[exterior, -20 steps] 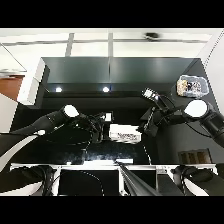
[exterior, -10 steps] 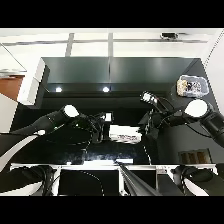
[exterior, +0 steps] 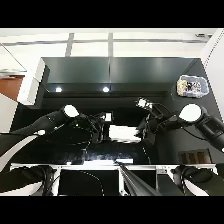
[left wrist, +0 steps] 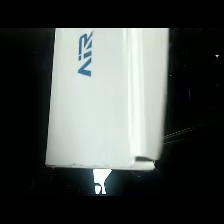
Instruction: Fold the box and place the chain.
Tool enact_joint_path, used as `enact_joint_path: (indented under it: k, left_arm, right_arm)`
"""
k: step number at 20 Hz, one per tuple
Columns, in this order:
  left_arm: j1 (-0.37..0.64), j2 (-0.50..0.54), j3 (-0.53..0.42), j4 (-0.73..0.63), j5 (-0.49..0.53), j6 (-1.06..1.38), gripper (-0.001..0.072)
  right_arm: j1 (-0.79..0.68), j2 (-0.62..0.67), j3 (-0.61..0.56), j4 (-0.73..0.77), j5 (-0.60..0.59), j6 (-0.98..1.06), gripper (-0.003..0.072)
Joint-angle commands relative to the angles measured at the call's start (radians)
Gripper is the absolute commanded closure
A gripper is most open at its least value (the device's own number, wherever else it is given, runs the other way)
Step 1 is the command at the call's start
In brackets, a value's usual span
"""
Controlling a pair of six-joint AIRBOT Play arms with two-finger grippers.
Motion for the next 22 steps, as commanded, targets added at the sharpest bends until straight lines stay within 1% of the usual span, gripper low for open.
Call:
enact_joint_path:
  k: [1, 12, 13, 14, 22]
  left_arm:
    - [0.0, -0.001, 0.0, 0.0, 0.0, -0.001, 0.0267]
    - [0.0, -0.001, 0.0, 0.0, 0.0, -0.001, 0.0267]
    - [0.0, -0.001, 0.0, 0.0, 0.0, -0.001, 0.0267]
    - [0.0, -0.001, 0.0, 0.0, 0.0, -0.001, 0.0267]
    - [0.0, -0.001, 0.0, 0.0, 0.0, -0.001, 0.0267]
  right_arm:
    - [0.039, 0.0, -0.015, -0.001, -0.059, 0.03, 0.0447]
    - [0.039, 0.0, -0.032, -0.018, -0.039, 0.055, 0.0451]
    - [0.039, 0.0, -0.037, -0.018, -0.038, 0.058, 0.0449]
    - [0.039, 0.0, -0.04, -0.019, -0.039, 0.069, 0.0412]
    - [0.039, 0.0, -0.051, -0.023, -0.077, 0.09, 0.0413]
